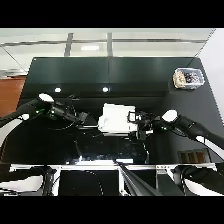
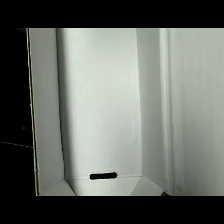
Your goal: Fold the box and place the chain.
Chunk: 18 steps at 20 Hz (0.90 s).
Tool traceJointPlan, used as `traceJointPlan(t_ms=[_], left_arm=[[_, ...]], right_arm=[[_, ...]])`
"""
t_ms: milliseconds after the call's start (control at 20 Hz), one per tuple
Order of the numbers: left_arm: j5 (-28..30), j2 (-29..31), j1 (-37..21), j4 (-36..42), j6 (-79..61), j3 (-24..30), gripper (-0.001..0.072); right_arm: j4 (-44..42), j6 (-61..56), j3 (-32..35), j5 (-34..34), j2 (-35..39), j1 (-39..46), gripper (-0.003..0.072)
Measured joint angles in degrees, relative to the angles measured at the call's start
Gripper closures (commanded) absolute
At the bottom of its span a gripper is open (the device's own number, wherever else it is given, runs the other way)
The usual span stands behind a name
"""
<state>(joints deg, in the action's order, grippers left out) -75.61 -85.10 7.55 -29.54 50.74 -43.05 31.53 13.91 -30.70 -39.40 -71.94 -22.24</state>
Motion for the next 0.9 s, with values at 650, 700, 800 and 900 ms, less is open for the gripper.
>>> traceJointPlan(t_ms=[650, 700, 800, 900], left_arm=[[1.86, 0.00, 6.95, -2.03, 9.20, -9.40, 0.0126], [1.75, -0.02, 7.56, -2.84, 10.32, -9.97, 0.0127], [1.46, 0.00, 8.52, -4.39, 12.44, -10.67, 0.0127], [1.33, 0.00, 9.31, -5.38, 13.81, -11.04, 0.0126]], right_arm=[[0.02, 0.04, 0.00, 0.02, 0.00, 0.00, 0.0622], [0.02, 0.04, 0.00, 0.02, 0.00, 0.00, 0.0622], [0.02, 0.07, 0.00, 0.02, 0.00, 0.00, 0.0622], [0.02, 0.07, 0.00, 0.02, 0.00, 0.00, 0.0623]])
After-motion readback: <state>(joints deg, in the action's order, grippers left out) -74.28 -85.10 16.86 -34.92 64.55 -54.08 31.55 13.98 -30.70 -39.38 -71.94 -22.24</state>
